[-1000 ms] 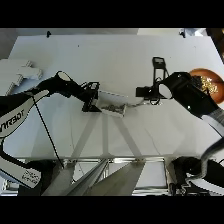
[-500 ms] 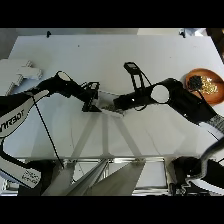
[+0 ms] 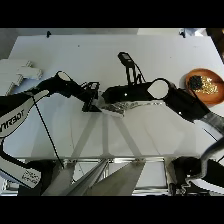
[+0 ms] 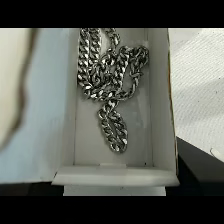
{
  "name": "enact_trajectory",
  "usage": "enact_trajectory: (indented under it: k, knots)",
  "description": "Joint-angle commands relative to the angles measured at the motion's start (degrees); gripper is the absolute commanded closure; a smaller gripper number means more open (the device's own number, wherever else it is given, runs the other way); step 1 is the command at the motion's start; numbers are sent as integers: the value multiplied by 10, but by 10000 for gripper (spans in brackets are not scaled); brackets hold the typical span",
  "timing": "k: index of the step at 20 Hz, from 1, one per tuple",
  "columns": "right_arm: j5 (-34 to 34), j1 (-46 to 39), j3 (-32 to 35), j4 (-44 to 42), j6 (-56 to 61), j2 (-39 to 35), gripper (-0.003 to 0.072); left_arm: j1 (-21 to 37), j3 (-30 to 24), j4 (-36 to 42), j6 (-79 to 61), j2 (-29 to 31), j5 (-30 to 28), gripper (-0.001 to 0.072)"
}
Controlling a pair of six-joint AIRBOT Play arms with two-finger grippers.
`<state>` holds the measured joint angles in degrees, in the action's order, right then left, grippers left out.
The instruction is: Fold the box and place the chain.
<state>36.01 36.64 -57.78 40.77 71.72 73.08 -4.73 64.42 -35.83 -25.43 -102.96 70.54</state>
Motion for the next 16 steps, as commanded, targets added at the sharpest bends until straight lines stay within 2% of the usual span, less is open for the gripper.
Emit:
enact_trajectory:
  k: [1,5,9,10,12,13,16]
  knots:
    - [-16,0,-1,-66,-92,30,675,0,0,0,0,0,0,315]
    - [6,0,-1,-61,-92,70,674,0,0,0,0,0,0,315]
    - [-8,0,-1,-2,-59,83,669,0,0,0,0,0,0,315]
    - [-4,0,-1,0,-59,83,654,0,0,0,0,0,0,315]
    - [9,0,-1,-1,-60,82,481,0,0,0,0,0,0,315]
    - [16,0,-1,-1,-60,81,458,0,0,0,0,0,0,315]
    - [24,0,-1,-1,-62,64,458,0,0,0,0,0,0,315]
